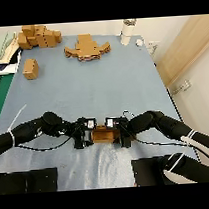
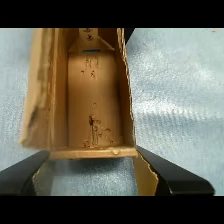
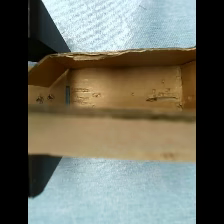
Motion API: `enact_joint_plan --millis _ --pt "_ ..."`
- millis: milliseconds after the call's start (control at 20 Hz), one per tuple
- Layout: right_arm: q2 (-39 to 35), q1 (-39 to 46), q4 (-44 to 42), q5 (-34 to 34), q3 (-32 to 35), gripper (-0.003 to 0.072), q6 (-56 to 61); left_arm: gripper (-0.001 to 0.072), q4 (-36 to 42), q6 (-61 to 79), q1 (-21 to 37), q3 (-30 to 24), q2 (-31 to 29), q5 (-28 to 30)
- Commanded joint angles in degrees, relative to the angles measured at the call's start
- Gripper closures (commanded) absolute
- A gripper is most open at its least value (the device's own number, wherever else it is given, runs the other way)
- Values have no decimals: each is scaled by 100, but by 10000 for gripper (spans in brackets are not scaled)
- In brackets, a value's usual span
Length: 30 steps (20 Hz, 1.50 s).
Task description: Fold the box.
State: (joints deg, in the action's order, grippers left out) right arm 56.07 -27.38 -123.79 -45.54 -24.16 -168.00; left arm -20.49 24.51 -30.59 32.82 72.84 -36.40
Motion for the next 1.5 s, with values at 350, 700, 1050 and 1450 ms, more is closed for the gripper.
enact_joint_plan --millis 350,700,1050,1450 --pt "-2 2 -2 2 -7 182 0 169 -39 -46 -332 -2 39 496" --pt "-2 2 -2 2 -7 181 0 182 -50 -48 -334 -2 39 492" --pt "-2 2 -2 2 -7 181 0 182 -50 -48 -334 -2 39 490" --pt "-2 2 15 -2 -7 181 0 182 -50 -48 -334 -2 39 483"
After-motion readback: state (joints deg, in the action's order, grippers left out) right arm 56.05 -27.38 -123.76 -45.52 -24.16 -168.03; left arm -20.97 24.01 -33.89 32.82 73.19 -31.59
